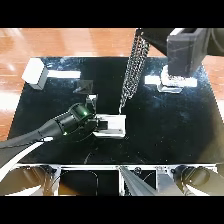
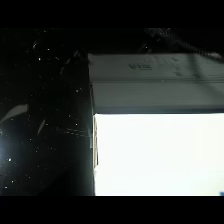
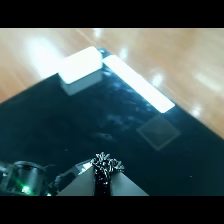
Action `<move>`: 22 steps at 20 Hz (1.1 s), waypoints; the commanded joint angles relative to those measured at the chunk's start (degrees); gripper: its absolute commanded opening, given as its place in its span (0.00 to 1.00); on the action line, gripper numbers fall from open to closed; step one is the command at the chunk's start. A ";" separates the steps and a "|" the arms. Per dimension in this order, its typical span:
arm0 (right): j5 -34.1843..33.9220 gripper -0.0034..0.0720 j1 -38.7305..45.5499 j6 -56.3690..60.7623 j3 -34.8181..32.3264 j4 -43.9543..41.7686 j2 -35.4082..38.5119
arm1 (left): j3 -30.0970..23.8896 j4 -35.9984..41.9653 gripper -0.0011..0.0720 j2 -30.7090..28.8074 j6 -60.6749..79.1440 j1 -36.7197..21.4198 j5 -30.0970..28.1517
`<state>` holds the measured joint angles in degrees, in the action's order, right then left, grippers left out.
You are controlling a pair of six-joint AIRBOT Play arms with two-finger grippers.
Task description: Fold the box and place the chain.
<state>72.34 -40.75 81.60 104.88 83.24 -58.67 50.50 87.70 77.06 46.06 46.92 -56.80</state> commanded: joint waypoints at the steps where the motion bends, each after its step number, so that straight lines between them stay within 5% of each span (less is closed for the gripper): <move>1: 0.79 0.09 -0.04 0.04 0.00 3.02 1.05 | 0.04 0.00 0.04 -0.02 0.02 0.00 0.00; 13: 0.66 0.09 -0.07 -0.26 0.00 -0.76 3.98 | 0.04 0.00 0.04 -0.02 0.00 0.00 0.00; 22: -7.76 0.09 -0.07 -3.61 0.00 -8.22 0.76 | 0.04 0.00 0.04 -0.02 0.02 0.00 0.02</move>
<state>67.33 -40.75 79.22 104.88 76.51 -56.64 50.50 87.70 77.03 46.06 46.92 -56.77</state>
